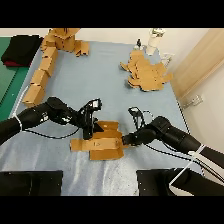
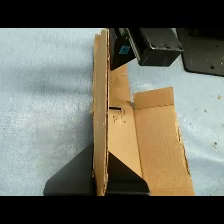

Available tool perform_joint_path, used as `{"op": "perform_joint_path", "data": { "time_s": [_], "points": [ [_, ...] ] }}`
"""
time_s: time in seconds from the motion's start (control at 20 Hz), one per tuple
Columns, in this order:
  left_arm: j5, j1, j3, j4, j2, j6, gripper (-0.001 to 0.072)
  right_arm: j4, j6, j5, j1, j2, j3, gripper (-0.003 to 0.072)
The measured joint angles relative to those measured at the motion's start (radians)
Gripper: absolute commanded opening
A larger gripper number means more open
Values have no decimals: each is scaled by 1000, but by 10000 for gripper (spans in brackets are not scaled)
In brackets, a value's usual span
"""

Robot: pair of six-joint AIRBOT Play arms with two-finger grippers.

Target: Fold the box.

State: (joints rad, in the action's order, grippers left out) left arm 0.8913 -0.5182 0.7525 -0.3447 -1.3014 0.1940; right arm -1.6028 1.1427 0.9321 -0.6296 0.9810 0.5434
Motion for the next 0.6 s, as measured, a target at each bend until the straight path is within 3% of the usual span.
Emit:
{"op": "perform_joint_path", "data": {
  "time_s": [0.6],
  "points": [
    [-18, 0, -48, 37, 0, 27, 10, -19, -18, -33, -1, -22, 3, 4]
  ]
}}
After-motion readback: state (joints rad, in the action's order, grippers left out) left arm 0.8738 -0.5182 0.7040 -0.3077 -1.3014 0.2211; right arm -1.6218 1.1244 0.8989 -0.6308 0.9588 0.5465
